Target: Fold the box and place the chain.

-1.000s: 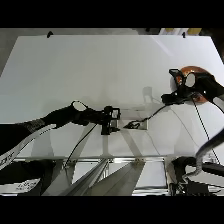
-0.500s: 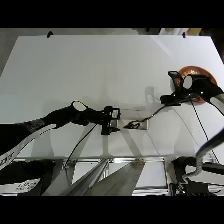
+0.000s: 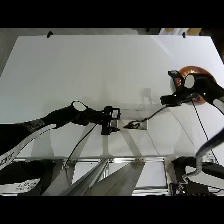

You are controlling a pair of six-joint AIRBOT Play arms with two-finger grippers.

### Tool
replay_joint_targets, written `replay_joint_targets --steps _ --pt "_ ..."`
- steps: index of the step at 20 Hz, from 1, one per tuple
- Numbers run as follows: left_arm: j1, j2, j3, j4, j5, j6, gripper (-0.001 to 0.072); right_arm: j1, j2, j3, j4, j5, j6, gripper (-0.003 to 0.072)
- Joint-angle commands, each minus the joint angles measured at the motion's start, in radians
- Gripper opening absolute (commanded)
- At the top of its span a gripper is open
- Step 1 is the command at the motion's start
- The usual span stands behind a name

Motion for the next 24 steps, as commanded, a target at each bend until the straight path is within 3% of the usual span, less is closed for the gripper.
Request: replay_joint_targets --steps 1,7,15,17,24 --pt "0.000 0.000 0.000 0.000 0.000 0.000 0.0389 0.037 0.152 0.001 0.081 0.080 -0.021 0.0014" --pt "0.000 0.000 0.000 0.000 0.000 0.000 0.0389 0.100 0.457 0.001 0.389 0.214 -0.097 0.0014" --pt "0.000 0.000 0.000 0.000 0.000 0.000 0.0389 0.197 0.636 0.001 0.408 0.297 -0.061 0.0014" --pt "0.000 0.000 0.000 0.000 0.000 0.000 0.0389 0.226 0.640 0.001 0.437 0.280 -0.060 0.0014" --pt "0.000 0.000 0.000 0.000 0.000 0.000 0.0389 0.406 0.571 0.001 0.483 0.040 -0.059 0.0014"
